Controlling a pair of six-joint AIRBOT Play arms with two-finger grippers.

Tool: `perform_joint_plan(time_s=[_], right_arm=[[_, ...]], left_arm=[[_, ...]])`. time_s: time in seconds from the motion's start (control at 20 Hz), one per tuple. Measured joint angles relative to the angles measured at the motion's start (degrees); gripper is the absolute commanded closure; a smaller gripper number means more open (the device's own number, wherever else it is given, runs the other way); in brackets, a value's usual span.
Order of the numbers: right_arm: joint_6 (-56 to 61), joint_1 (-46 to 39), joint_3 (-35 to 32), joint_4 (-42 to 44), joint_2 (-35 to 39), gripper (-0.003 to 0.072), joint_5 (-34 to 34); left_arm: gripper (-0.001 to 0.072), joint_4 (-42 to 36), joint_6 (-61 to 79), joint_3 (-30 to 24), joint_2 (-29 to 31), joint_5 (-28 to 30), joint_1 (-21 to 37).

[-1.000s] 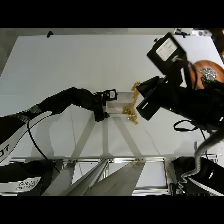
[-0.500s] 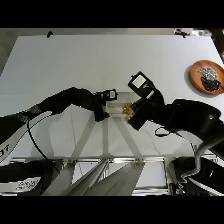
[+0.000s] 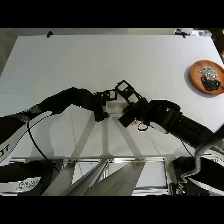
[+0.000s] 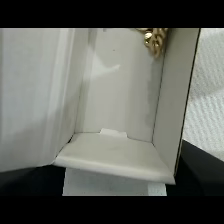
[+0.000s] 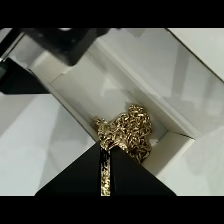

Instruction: Fold the box and place the chain.

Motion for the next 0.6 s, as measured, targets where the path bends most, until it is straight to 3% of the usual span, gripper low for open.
perform_joint_plan(time_s=[0.3,0.35,0.45,0.6], right_arm=[[4.3,-1.5,0.0,-2.3,-3.2,0.0669,-1.7],[5.1,-2.4,0.0,-2.4,-3.8,0.0641,-1.7],[6.0,-4.0,0.0,-2.1,-4.5,0.0417,-1.6],[6.4,-5.4,0.0,-1.1,-4.7,0.0415,-1.2]], left_arm=[[0.0554,0.0,0.0,0.0,0.0,0.0,0.0],[0.0554,0.0,0.0,0.0,0.0,0.0,0.0],[0.0554,0.0,0.0,0.0,0.0,0.0,0.0],[0.0554,0.0,0.0,0.0,0.0,0.0,0.0]])
